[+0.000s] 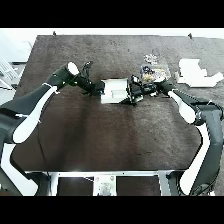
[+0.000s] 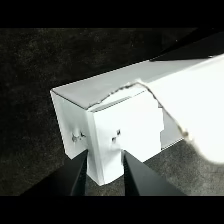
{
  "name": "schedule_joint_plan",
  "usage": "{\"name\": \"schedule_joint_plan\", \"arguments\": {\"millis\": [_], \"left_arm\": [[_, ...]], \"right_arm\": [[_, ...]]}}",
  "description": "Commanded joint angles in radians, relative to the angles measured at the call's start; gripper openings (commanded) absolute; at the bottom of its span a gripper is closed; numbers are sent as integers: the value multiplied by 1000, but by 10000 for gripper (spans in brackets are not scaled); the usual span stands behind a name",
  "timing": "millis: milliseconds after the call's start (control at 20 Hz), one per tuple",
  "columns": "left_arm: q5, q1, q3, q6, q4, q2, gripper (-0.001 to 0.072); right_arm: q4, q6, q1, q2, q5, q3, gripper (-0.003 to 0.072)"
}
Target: Fold the box and place the chain.
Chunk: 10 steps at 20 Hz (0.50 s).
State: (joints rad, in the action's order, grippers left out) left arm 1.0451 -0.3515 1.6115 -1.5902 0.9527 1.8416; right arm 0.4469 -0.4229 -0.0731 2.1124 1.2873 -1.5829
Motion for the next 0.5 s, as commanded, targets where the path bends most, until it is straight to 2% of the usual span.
{"name": "schedule_joint_plan", "arguments": {"millis": [0, 200, 450], "left_arm": [[-6, -11, 6, -55, 35, 0, 270], [9, -19, 10, -75, 61, 0, 272], [40, -44, 70, -163, 171, 2, 272]], "right_arm": [[-1, 0, 0, 0, 0, 0, 576], [-1, 0, 0, 0, 0, 0, 576], [-1, 0, 0, 0, 0, 0, 576]]}}
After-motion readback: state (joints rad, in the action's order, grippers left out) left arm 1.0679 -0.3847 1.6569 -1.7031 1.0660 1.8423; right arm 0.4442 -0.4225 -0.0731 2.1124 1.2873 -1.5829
